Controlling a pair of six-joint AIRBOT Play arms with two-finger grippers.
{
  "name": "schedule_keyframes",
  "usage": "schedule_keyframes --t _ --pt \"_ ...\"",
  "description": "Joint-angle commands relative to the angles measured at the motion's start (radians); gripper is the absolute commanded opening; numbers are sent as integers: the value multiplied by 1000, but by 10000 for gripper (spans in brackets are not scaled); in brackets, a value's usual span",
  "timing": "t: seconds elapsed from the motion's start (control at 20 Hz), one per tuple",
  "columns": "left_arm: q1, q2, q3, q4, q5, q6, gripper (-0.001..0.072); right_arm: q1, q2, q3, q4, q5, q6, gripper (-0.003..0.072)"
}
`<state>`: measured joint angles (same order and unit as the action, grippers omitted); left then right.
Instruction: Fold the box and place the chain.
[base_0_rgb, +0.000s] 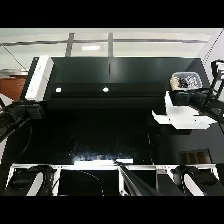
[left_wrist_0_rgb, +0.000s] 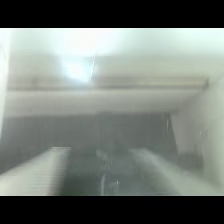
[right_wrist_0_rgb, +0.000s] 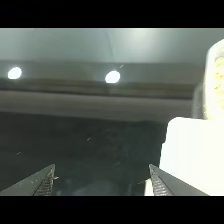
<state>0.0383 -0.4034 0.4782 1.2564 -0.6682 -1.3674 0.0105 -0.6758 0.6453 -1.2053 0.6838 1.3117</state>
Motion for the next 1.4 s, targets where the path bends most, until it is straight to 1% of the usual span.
schedule_keyframes --t 0.0,0.1,0.15,0.3,0.35,0.45,0.55,0.6,0.65,0.7,0.75,0.8,0.95,1.05,1.15,1.35 --pt "-1 -6 1 -74 90 -9 706 -39 -14 8 -109 -45 100 708" --pt "-2 -7 1 -105 89 -9 706 -166 -73 60 -258 2 247 708" --pt "-2 -7 1 -106 89 -9 706 -270 -122 96 -317 20 295 708" --pt "-2 -9 0 -107 82 -9 706 -624 -302 213 -288 24 301 708" --pt "-2 -9 0 -106 82 -9 706 -727 -367 254 -257 53 301 708" --pt "-2 -9 0 -111 81 -9 706 -912 -503 349 -126 190 263 707" --pt "-2 -9 0 -117 80 -9 706 -1046 -637 440 93 382 19 706" --pt "-2 -9 0 -117 80 -9 706 -1094 -708 482 202 523 -132 706" --pt "-2 -9 0 -117 80 -9 706 -1130 -771 517 267 653 -218 706" --pt "-2 -9 0 -117 76 -9 706 -1155 -837 552 291 758 -243 706" --pt "-2 -9 0 -117 64 -9 706 -1167 -896 583 291 822 -248 705" --pt "-2 -9 0 -118 45 -9 705 -1169 -939 604 291 851 -256 706" --pt "-2 -10 0 -148 -10 -9 706 -1152 -1047 650 315 877 -288 706" --pt "-2 -13 0 -174 -21 -9 706 -1124 -1110 669 369 926 -326 706" --pt "-2 -30 0 -206 -21 -9 706 -1075 -1170 684 382 986 -349 706" --pt "-2 -94 0 -260 -22 -9 705 -1003 -1199 698 381 986 -389 706"
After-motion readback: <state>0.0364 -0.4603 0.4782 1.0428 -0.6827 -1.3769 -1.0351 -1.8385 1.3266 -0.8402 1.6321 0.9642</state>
